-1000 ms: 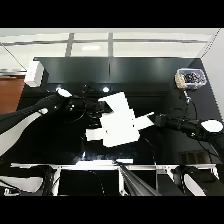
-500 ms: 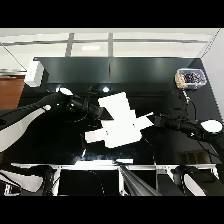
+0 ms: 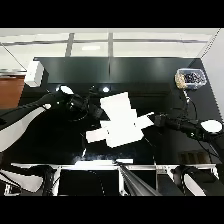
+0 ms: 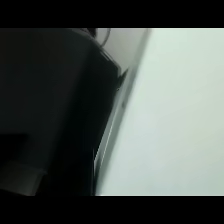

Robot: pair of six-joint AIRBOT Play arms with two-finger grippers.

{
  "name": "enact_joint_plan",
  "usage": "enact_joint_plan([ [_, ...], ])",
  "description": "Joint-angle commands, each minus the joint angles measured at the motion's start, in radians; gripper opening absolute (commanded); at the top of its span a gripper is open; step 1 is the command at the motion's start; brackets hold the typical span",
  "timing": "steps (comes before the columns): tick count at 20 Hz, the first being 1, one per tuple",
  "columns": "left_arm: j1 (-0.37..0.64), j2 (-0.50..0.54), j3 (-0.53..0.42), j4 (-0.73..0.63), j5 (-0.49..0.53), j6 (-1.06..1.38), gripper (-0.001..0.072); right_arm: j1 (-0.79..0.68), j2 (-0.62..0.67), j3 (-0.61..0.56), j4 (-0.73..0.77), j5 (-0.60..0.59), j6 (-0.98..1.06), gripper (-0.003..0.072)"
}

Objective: Fold the box and place the chain.

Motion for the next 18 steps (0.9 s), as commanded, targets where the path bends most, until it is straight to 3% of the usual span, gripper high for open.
enact_joint_plan([
  [1,0.002,0.000,0.014,0.011,0.011,-0.002,0.0068,0.000,0.000,0.000,-0.001,-0.003,-0.003,0.0012],
  [3,0.002,0.001,0.020,0.006,-0.021,0.072,0.0052,-0.001,0.000,0.000,-0.037,-0.007,-0.011,0.0023],
  [4,0.002,0.001,0.023,0.006,-0.034,0.101,0.0029,-0.005,0.000,0.003,-0.072,-0.006,-0.011,0.0235],
  [5,0.002,0.002,0.023,0.007,-0.048,0.119,0.0028,-0.013,0.000,0.015,-0.116,0.001,-0.011,0.0515],
  [6,0.002,0.004,0.023,0.010,-0.051,0.124,0.0028,-0.024,0.000,0.040,-0.182,0.024,-0.011,0.0623],
  [11,-0.009,0.111,0.016,0.118,-0.088,0.114,0.0024,-0.038,0.000,0.254,-0.481,0.146,-0.056,0.0623],
  [16,-0.125,0.300,-0.088,0.113,0.201,0.380,0.0026,-0.013,0.000,0.305,-0.491,0.226,-0.313,0.0623],
  [18,-0.152,0.303,-0.117,0.107,0.217,0.541,0.0027,0.019,-0.002,0.305,-0.483,0.208,-0.363,0.0623],
])
